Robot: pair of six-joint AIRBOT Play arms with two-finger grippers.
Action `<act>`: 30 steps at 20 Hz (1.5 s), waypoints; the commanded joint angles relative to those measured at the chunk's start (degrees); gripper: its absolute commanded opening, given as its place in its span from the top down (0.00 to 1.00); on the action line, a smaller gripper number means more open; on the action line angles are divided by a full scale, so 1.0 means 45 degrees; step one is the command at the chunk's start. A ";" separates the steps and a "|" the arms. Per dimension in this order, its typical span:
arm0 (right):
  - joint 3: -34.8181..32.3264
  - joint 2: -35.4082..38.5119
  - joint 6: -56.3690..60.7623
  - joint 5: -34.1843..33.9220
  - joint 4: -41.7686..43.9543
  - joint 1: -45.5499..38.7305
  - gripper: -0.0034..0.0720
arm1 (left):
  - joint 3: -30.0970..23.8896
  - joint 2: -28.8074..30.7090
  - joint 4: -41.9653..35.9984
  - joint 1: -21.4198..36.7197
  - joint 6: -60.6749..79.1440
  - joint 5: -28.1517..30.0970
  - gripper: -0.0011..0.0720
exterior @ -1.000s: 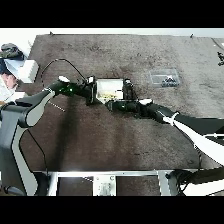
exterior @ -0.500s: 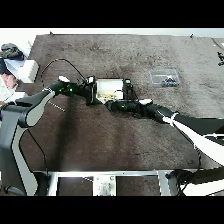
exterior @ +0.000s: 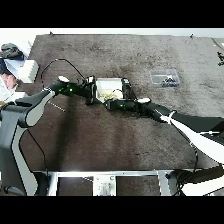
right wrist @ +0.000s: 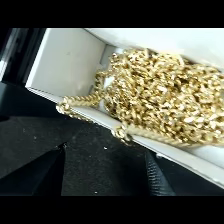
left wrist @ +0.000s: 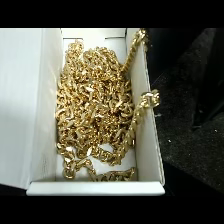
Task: Fold the box and place the chain.
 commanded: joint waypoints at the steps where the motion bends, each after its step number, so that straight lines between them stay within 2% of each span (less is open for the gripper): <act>1: 0.0078 -0.0058 -0.0015 0.0602 0.0447 0.0010 0.22 | 0.0000 -0.0005 0.0010 -0.0005 0.0010 -0.0024 0.63; 10: 0.0495 -0.0053 -0.0680 0.1855 0.1724 0.0010 0.22 | 0.0000 -0.0005 0.0005 -0.0005 0.0010 -0.0024 0.62; 24: 0.0539 0.1501 -0.0515 0.1953 0.1569 -0.0345 0.22 | 0.0000 -0.0005 0.0010 -0.0005 0.0010 -0.0024 0.62; 27: 0.0185 0.1506 0.0049 0.2045 0.0622 -0.0374 0.22 | 0.0005 -0.0005 0.0010 -0.0005 0.0010 -0.0024 0.62; 30: -0.0889 0.1564 0.0243 0.2584 0.0709 -0.0573 0.22 | 0.0005 -0.0005 0.0010 -0.0005 0.0010 -0.0024 0.62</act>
